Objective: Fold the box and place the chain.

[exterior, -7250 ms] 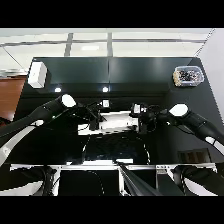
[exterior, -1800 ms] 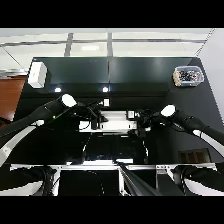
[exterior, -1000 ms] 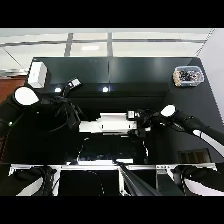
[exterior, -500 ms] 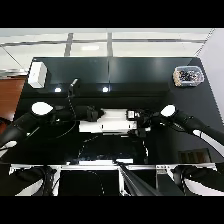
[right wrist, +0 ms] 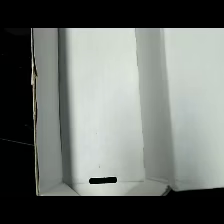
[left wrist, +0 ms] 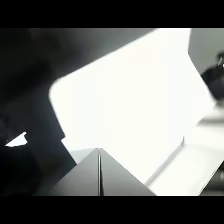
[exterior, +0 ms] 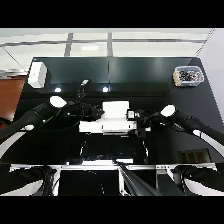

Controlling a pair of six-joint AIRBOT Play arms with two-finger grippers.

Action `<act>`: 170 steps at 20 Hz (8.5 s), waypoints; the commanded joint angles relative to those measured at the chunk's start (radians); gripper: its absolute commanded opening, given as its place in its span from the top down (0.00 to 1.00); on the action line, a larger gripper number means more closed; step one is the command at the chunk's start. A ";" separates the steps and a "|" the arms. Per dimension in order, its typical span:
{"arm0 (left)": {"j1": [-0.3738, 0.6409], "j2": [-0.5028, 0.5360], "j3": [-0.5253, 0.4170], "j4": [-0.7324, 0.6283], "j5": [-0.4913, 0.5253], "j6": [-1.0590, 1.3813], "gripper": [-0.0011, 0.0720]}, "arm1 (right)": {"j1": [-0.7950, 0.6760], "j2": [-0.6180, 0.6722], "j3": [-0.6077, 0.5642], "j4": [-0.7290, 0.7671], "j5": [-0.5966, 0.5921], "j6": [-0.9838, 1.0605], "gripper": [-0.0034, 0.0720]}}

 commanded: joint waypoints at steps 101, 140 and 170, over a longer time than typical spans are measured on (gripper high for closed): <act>0.511 -0.035 -0.238 0.065 -0.436 -0.314 0.95 | 0.000 -0.001 0.001 0.001 -0.002 0.000 0.74; 0.053 -0.085 0.157 0.119 -0.519 -0.475 0.21 | 0.000 -0.001 0.001 0.001 -0.002 0.000 0.74; -0.083 -0.085 0.179 0.405 -0.270 -0.800 0.22 | 0.000 -0.001 0.001 0.001 -0.002 0.000 0.74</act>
